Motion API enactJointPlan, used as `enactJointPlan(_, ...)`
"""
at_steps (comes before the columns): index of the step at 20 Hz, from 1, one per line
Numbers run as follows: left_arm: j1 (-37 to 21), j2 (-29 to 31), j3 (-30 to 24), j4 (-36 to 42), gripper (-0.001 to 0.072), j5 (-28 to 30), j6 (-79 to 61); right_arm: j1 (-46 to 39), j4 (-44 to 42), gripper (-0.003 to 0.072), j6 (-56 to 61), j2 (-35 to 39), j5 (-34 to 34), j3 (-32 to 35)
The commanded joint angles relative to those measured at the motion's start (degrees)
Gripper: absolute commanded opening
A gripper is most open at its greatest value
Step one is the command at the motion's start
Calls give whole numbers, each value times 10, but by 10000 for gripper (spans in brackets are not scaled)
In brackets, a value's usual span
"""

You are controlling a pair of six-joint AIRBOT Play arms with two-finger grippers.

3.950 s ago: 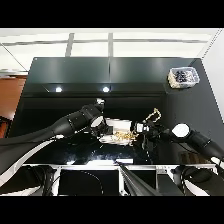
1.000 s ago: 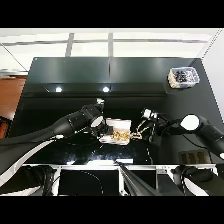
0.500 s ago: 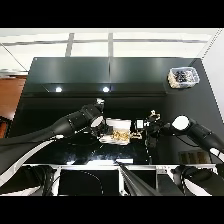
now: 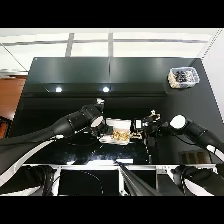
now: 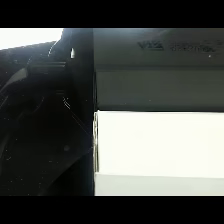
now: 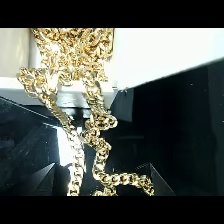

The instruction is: Fold the box and place the chain.

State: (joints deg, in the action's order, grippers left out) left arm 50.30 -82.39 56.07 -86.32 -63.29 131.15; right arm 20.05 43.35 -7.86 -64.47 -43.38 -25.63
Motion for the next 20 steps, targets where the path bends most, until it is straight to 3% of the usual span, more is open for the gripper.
enactJointPlan(1,0,0,0,0,33,0,0,0,14,377,20,-2,3,0)
enactJointPlan(2,0,0,0,0,33,0,0,0,15,232,23,-2,-6,0)
enactJointPlan(3,0,0,0,0,33,0,0,0,15,223,25,-1,-17,0)
enactJointPlan(4,0,0,0,0,33,0,0,0,15,87,28,2,-29,0)
enactJointPlan(5,0,0,0,0,33,0,0,0,16,46,38,7,-35,0)
enactJointPlan(12,0,0,0,0,33,0,0,0,17,44,185,121,-60,-23)
enactJointPlan(20,0,0,0,0,33,0,0,0,0,44,332,222,-180,-178)
